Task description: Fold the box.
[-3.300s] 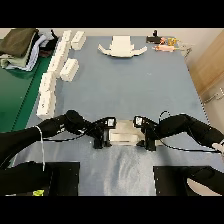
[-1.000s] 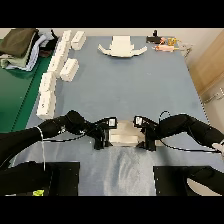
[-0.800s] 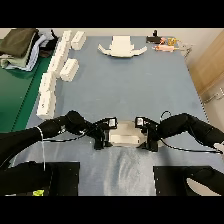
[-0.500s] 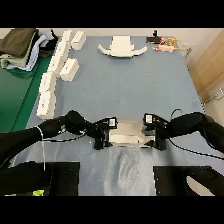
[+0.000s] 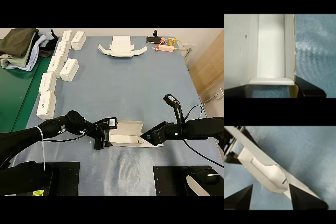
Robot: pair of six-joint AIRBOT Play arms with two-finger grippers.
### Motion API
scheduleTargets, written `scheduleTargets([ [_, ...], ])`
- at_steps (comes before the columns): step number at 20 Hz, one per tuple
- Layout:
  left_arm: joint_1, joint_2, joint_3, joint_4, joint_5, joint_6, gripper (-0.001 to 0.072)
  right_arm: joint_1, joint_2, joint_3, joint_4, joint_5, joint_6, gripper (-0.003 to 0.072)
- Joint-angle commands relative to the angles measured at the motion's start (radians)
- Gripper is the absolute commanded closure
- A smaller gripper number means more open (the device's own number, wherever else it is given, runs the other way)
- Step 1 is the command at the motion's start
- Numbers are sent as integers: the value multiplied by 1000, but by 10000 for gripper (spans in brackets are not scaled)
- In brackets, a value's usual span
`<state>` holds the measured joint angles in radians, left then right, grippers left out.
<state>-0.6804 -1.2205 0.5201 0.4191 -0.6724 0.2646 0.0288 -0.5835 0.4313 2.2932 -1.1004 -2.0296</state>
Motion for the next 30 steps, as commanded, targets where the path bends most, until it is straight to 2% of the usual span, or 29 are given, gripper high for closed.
scheduleTargets([
  [1,0,0,0,0,0,0,247,-2,-13,-1,32,-10,290,115],
  [2,0,0,0,0,0,0,247,-2,-31,-1,60,1,282,396],
  [3,0,0,0,0,0,0,247,2,-43,0,113,-1,214,540],
  [5,0,0,0,0,0,0,247,45,-56,0,183,1,63,562],
  [6,0,0,0,0,0,0,247,70,-70,0,183,19,63,682],
  [8,0,0,0,0,0,0,247,109,-117,2,183,100,66,682],
  [10,0,0,0,0,0,0,247,126,-176,31,184,151,58,624],
  [12,0,0,0,0,0,0,247,127,-232,95,180,159,44,637],
  [13,0,0,0,0,0,0,247,127,-260,127,177,167,33,674],
  [15,0,0,0,0,0,0,247,127,-333,185,166,195,14,681],
  [21,1,0,0,0,0,0,247,130,-590,224,156,200,-40,681],
  [24,0,0,0,0,0,0,247,130,-645,224,156,198,-72,681],
  [30,1,0,0,0,0,0,247,130,-670,224,146,200,-85,681],
])
